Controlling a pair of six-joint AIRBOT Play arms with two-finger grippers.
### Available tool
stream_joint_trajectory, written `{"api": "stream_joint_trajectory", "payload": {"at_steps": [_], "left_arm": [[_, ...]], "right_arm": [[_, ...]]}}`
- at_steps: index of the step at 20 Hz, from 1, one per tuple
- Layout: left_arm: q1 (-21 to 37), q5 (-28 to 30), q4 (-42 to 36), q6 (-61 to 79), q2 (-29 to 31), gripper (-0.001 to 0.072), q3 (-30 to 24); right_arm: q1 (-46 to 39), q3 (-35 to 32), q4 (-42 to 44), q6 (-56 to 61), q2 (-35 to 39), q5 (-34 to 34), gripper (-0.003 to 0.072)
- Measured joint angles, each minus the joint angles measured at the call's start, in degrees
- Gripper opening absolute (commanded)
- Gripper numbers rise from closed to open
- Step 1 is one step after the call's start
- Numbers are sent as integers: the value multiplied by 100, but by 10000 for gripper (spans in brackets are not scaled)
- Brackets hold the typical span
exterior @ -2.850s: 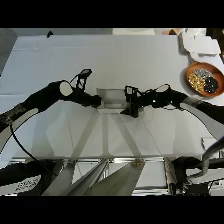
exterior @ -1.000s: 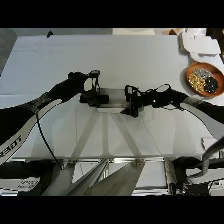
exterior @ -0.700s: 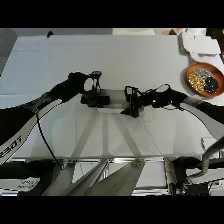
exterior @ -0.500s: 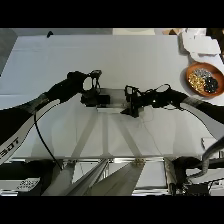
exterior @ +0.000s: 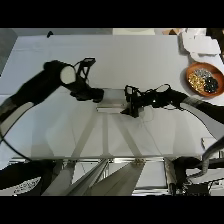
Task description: Fold the box and place the chain.
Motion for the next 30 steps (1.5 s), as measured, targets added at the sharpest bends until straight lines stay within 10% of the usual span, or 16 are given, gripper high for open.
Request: {"api": "stream_joint_trajectory", "payload": {"at_steps": [7,12,15,30], "left_arm": [[605,-953,-452,3633,350,490,-367],[1082,-527,-1167,6461,275,498,-887],[1502,-328,-1923,7831,-46,704,-986],[2205,481,-3910,12415,-1519,701,-1043]], "right_arm": [[0,0,0,0,0,0,446],[0,0,0,0,0,2,446],[0,0,-2,0,0,0,446],[0,0,0,0,0,0,446]]}}
